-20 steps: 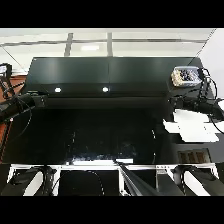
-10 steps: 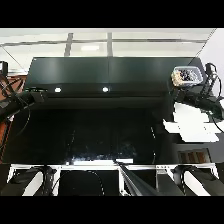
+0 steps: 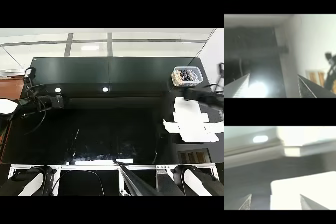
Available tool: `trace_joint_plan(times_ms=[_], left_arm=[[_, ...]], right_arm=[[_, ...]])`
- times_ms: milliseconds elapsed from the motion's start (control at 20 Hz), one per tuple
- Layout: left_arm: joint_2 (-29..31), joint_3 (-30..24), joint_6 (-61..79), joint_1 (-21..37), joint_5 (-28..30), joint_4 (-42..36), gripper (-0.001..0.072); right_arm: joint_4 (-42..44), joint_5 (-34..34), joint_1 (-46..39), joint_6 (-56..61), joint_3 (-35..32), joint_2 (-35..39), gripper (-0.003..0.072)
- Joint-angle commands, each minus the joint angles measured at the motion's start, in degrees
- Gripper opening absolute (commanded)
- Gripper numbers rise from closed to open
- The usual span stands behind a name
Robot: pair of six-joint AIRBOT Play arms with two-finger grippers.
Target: Fold the box and place the chain.
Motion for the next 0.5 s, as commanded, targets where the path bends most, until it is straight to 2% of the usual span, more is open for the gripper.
trace_joint_plan(times_ms=[0,100,200,300,450], left_arm=[[-1.2,1.79,-16.28,-1.36,-5.62,12.46,0.0708],[-1.18,2.47,-24.55,-1.33,-8.09,18.71,0.0708],[-1.2,2.45,-24.87,-1.36,-8.59,17.09,0.0708],[-1.2,2.45,-24.9,-1.36,-8.28,14.73,0.0708],[-1.2,2.45,-24.92,-1.33,-6.88,14.05,0.0707]], right_arm=[[-18.62,4.61,-18.47,12.81,6.19,-3.87,0.0713],[-15.26,9.22,-30.88,12.28,11.65,-8.83,0.0714],[-8.11,16.72,-39.41,4.72,17.14,-14.73,0.0714],[-1.95,25.31,-43.82,-3.65,21.75,-21.44,0.0713],[3.26,35.39,-43.76,-16.31,26.75,-30.49,0.0714]])
